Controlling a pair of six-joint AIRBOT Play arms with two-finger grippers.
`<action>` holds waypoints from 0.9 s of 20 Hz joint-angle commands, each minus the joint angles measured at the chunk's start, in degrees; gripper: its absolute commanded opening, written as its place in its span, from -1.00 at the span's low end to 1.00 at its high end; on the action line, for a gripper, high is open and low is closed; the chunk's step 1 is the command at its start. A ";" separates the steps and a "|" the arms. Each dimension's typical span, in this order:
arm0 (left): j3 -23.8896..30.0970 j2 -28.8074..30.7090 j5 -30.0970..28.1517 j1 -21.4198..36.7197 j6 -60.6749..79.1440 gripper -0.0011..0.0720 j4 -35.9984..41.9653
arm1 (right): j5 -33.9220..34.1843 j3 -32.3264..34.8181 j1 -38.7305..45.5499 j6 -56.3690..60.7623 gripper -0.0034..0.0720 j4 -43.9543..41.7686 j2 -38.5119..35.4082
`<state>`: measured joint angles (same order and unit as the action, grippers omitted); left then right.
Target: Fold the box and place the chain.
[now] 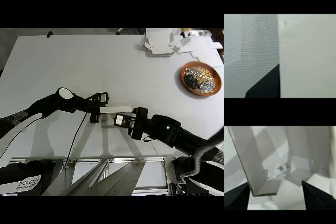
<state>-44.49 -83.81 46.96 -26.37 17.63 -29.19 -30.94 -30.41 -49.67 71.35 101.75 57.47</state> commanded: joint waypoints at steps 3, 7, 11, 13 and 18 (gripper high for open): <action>0.02 0.02 0.02 -0.04 0.17 -0.94 -0.02 | 0.76 -2.78 3.56 -4.68 0.90 -0.39 0.07; 0.02 0.02 0.02 -0.04 0.15 -0.94 -0.02 | 0.61 -2.78 7.13 -9.51 0.93 -6.29 0.35; 0.02 0.02 0.02 -0.04 0.15 -0.94 -0.02 | 0.66 -2.78 10.56 -26.71 0.93 -21.24 0.42; 0.02 0.02 0.02 -0.04 0.15 -0.94 -0.02 | 0.57 -2.78 12.24 -34.01 0.93 -27.54 1.03; 0.02 0.02 0.02 -0.04 0.15 -0.94 -0.02 | 0.09 -2.78 18.71 -48.92 0.93 -37.94 4.26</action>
